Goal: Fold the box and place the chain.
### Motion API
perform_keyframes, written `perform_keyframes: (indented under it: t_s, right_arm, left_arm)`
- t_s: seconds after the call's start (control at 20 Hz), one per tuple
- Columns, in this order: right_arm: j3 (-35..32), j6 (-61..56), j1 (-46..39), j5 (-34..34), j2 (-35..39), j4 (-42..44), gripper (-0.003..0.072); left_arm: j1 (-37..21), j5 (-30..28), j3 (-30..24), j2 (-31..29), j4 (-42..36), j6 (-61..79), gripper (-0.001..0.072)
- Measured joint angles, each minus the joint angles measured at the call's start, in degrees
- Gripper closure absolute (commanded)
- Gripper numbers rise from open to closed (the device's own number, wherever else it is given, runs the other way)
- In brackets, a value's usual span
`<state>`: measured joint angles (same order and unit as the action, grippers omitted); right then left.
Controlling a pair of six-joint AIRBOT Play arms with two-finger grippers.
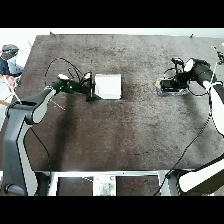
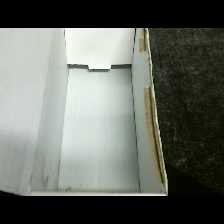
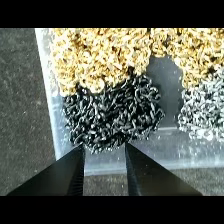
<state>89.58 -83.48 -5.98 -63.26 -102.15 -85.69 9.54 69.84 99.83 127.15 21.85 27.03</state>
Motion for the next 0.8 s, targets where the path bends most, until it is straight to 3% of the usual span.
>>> perform_keyframes:
  t_s: [0.15,0.2,0.5,0.55,0.6,0.8]
  right_arm:
    - [0.0,0.5,0.0,1.0,-0.7,0.5,0.0425]
    - [0.0,1.0,0.0,1.2,-1.1,0.8,0.0588]
    - [0.0,2.2,0.0,1.8,-1.9,1.9,0.0567]
    - [0.0,2.4,0.0,1.8,-2.0,2.0,0.0588]
    - [0.0,2.4,0.0,1.8,-2.1,2.0,0.0659]
    - [-0.1,2.4,0.0,1.8,-2.0,2.1,0.0676]
  left_arm:
    - [0.0,0.0,0.0,0.0,0.0,0.0,0.0533]
    - [0.0,0.0,0.0,0.0,0.0,0.0,0.0533]
    - [0.0,0.0,0.0,0.0,0.0,0.0,0.0533]
    - [0.0,0.0,0.0,0.0,0.0,0.0,0.0533]
    - [0.0,0.0,0.0,0.0,0.0,0.0,0.0533]
    - [0.0,0.0,0.0,0.0,0.0,0.0,0.0533]
